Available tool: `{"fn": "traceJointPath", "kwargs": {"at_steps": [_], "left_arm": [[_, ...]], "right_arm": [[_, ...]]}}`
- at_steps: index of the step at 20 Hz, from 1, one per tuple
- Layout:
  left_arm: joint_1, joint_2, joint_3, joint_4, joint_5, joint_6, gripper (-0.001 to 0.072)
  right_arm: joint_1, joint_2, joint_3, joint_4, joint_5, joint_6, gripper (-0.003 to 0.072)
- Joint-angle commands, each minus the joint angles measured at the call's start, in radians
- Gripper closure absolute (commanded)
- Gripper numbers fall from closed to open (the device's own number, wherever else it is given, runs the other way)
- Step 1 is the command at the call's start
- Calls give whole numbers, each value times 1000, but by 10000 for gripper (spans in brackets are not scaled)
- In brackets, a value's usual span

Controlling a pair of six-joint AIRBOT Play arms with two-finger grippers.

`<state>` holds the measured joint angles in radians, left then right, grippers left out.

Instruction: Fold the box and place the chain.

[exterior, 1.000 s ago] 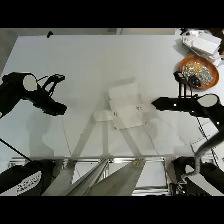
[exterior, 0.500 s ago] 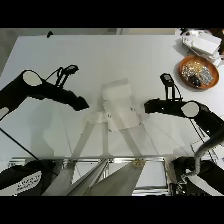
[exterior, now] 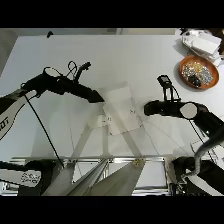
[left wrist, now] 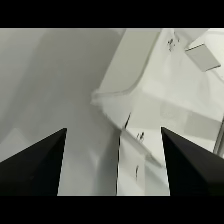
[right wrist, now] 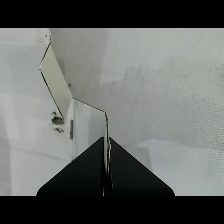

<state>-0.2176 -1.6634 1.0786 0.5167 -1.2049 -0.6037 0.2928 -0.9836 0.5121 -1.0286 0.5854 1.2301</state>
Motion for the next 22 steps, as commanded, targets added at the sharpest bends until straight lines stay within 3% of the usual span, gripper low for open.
{"fn": "traceJointPath", "kwargs": {"at_steps": [1,8,10,12,14,16,18,19,21,22], "left_arm": [[-51,-54,22,-29,27,21,76],[-160,-55,22,31,85,23,77],[-168,-55,22,84,79,14,108],[-169,-55,22,100,78,48,200],[-171,-55,22,98,80,95,400],[-170,-55,22,99,89,128,455],[-171,-54,22,106,92,193,664],[-171,-54,22,109,82,226,705],[-170,-53,22,109,61,285,706],[-170,-53,22,113,52,306,706]], "right_arm": [[1,1,0,-21,2,0,675],[1,1,0,-21,2,18,675],[1,1,0,-22,-1,35,675],[1,1,0,-22,-1,35,675],[1,1,0,-22,-1,47,675],[1,1,0,-22,0,54,675],[1,1,0,-20,6,57,675],[1,1,0,-18,16,57,674],[1,2,1,-10,58,56,666],[1,3,1,2,86,56,585]]}}
